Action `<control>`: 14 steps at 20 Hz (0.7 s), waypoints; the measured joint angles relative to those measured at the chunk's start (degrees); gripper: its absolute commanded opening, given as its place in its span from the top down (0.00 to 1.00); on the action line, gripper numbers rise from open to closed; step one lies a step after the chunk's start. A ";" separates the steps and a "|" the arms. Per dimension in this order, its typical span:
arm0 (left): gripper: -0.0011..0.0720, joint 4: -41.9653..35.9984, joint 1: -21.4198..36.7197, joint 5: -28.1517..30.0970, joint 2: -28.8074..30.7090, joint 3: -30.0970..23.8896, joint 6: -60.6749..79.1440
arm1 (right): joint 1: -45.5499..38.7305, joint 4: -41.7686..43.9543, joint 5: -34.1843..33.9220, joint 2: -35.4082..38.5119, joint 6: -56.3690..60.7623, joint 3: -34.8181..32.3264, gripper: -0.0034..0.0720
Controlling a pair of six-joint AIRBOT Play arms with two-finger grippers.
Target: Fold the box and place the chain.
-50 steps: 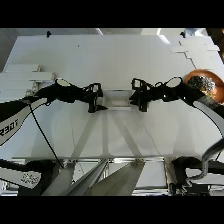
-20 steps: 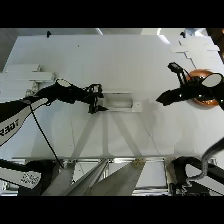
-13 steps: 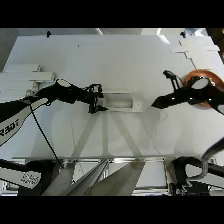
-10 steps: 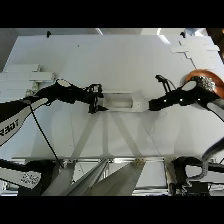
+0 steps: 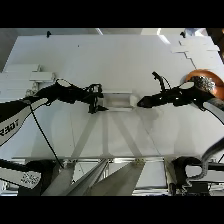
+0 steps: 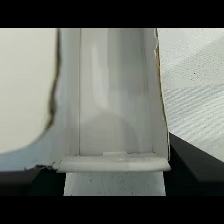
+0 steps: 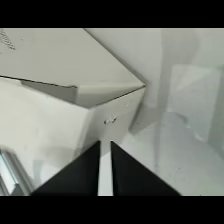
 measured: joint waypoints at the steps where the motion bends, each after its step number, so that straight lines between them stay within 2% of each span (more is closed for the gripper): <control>1: 0.54 0.00 0.00 0.00 0.00 0.00 0.00 | 0.00 1.05 0.37 0.04 -0.42 0.00 0.77; 6: 0.54 0.00 0.00 0.00 0.00 0.00 0.00 | 0.00 5.53 2.95 0.13 -2.32 0.00 0.77; 7: 0.54 0.02 0.00 0.00 0.00 0.00 0.00 | 0.00 6.08 3.30 0.13 -2.60 0.00 0.69; 11: 0.54 0.00 0.00 0.00 0.00 0.00 0.00 | 0.00 7.08 3.69 0.13 -3.67 0.00 0.68; 14: 0.54 0.02 0.00 0.00 0.00 0.00 0.00 | 0.42 5.79 1.46 0.13 -4.13 0.00 0.62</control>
